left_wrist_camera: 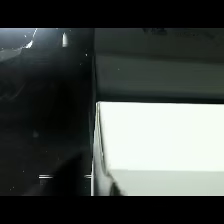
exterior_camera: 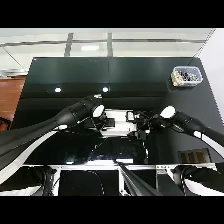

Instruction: Fold the box and place the chain.

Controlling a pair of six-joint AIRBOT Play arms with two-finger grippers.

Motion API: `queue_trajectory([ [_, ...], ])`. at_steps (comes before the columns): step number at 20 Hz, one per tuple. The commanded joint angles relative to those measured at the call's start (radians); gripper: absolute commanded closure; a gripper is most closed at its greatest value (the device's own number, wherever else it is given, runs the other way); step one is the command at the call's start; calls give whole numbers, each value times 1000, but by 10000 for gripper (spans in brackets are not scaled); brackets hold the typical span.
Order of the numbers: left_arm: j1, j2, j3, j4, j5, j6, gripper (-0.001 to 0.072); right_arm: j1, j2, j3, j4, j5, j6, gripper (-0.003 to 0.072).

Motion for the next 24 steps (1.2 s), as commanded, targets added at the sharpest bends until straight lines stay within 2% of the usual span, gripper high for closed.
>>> queue_trajectory([
  [1,0,-4,0,3,2,-4,680,1,0,0,1,0,1,560],
  [5,0,-4,1,-2,4,30,680,1,0,0,0,9,2,544],
  [6,0,-4,1,-3,6,30,680,1,0,0,0,14,6,354],
  [7,1,-4,1,-1,5,30,680,0,2,0,0,12,26,106],
  [8,3,-3,1,2,5,37,680,0,8,3,-5,18,44,44],
  [12,3,-2,1,18,-6,56,680,-2,113,16,-149,89,133,45],
  [15,3,-2,1,18,-5,78,680,-2,182,17,-177,110,135,45],
  [23,3,-2,0,2,5,78,679,8,148,16,-176,54,108,51],
  [24,3,-2,0,2,5,78,679,8,148,16,-176,53,105,155],
])
